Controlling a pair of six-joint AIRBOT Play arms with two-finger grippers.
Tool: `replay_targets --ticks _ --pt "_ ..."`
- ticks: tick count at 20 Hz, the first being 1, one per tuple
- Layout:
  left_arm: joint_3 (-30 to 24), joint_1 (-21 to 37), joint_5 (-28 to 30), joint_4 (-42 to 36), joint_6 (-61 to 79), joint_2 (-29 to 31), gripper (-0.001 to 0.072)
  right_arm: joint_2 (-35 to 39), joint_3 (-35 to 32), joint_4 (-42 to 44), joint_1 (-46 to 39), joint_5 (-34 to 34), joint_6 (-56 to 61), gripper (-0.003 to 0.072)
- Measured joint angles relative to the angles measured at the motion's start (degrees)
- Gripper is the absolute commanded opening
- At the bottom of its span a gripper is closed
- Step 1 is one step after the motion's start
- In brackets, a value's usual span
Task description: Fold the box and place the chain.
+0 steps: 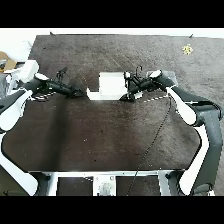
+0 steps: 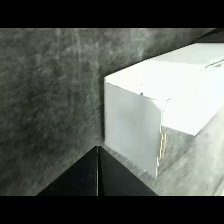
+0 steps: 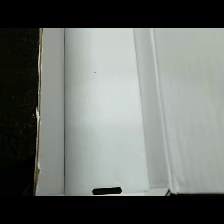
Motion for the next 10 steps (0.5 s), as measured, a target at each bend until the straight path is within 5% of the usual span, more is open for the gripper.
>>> replay_targets --ticks 10 --pt "0.02 -2.97 1.29 -7.23 3.98 -3.96 0.0012 0.00 0.00 0.00 0.00 0.00 0.00 0.0486"
